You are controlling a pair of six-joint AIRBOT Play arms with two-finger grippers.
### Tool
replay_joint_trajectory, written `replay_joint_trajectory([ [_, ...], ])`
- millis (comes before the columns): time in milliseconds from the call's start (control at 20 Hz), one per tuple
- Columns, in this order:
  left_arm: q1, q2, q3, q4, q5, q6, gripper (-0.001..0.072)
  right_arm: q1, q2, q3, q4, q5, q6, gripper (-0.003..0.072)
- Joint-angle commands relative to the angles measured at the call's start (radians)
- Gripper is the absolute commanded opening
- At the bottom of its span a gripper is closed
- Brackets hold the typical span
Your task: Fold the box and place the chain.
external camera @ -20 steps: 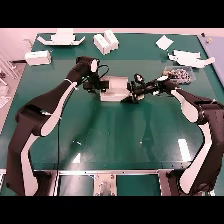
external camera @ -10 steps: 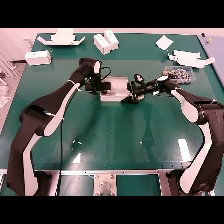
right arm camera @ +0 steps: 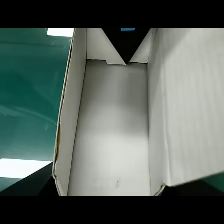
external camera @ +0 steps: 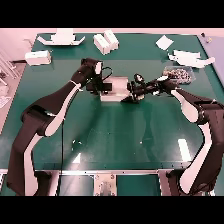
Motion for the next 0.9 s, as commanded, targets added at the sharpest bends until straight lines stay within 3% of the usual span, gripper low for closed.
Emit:
replay_joint_trajectory([
  [0, -0.001, 0.000, 0.002, 0.010, -0.011, 0.000, 0.0440, 0.000, 0.000, 0.000, 0.000, 0.000, 0.000, 0.0528],
  [50, -0.001, 0.000, 0.002, 0.012, -0.013, 0.000, 0.0238, 0.000, 0.000, 0.000, 0.000, 0.000, 0.000, 0.0528],
  [100, -0.001, 0.000, 0.002, 0.012, -0.011, 0.001, 0.0186, 0.000, 0.000, 0.000, 0.000, 0.000, 0.000, 0.0528],
  [350, -0.001, 0.000, 0.002, 0.005, -0.013, 0.000, 0.0172, 0.000, 0.000, 0.000, 0.000, 0.000, 0.000, 0.0528],
  [400, -0.001, 0.000, 0.002, 0.000, -0.013, 0.006, 0.0044, 0.000, 0.000, 0.000, 0.000, 0.000, 0.000, 0.0528],
  [500, -0.001, 0.000, 0.002, -0.003, -0.016, 0.011, 0.0020, 0.000, 0.000, 0.000, 0.000, 0.000, 0.000, 0.0527],
  [850, -0.001, 0.000, 0.002, -0.005, -0.022, 0.022, 0.0021, 0.000, 0.000, 0.000, 0.000, 0.000, 0.000, 0.0528],
])
